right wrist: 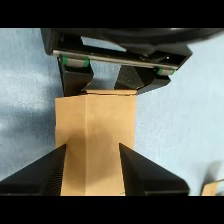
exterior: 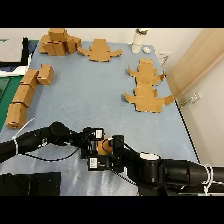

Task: Fold the box.

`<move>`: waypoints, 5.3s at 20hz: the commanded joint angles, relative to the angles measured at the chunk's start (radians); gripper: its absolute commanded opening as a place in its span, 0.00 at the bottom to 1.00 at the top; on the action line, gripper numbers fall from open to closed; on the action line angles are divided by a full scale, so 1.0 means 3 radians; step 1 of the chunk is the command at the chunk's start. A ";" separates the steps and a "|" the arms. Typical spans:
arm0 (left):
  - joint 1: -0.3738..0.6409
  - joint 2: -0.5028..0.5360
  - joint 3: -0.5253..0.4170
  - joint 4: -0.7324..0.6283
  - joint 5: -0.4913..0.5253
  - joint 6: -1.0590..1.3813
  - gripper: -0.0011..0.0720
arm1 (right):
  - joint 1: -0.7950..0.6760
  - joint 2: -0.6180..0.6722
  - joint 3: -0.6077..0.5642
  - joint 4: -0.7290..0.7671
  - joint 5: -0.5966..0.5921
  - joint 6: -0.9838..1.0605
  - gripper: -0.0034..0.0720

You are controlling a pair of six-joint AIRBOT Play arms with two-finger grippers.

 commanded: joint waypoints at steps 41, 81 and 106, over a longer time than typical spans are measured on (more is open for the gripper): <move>0.0000 0.0000 0.0003 0.0000 -0.0001 0.0001 0.63 | 0.0008 -0.0089 0.0165 -0.0319 -0.0277 -0.0066 0.26; 0.0000 0.0000 0.0003 0.0000 -0.0001 0.0001 0.63 | 0.0010 -0.0292 0.0280 0.0128 -0.0202 -0.0032 0.47; 0.0000 0.0000 0.0003 0.0000 0.0000 0.0001 0.63 | -0.0024 0.1166 -0.0444 0.1447 0.0579 0.3911 0.05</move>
